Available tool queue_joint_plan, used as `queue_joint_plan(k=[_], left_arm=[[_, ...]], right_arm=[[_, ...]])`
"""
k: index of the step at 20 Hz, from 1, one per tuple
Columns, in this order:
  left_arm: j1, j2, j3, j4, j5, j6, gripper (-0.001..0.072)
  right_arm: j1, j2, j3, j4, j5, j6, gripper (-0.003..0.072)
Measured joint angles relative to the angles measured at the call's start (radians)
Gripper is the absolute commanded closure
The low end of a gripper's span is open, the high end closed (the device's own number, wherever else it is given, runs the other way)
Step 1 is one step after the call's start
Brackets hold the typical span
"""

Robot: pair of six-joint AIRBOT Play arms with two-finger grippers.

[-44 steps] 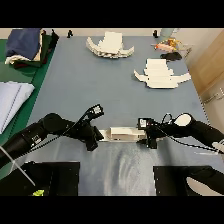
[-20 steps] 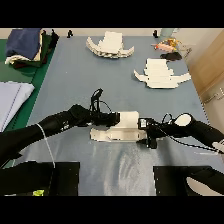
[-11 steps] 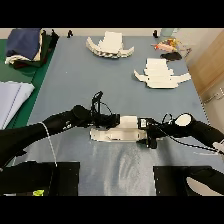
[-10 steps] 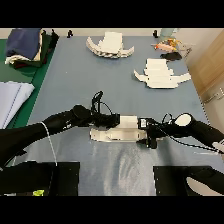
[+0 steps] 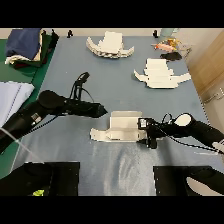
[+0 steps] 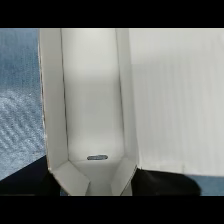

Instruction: Fold the box.

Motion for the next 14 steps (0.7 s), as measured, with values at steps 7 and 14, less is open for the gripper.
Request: queue_joint_plan(k=[7,14], left_arm=[[-0.039,0.108,-0.018,0.254,-0.186,0.275,0.0688],[-0.054,0.047,-0.126,0.199,-0.125,0.763,-0.0011]], right_arm=[[0.000,0.000,0.000,0.000,0.000,0.000,0.0165],[0.000,0.000,0.000,0.000,0.000,0.000,0.0165]])
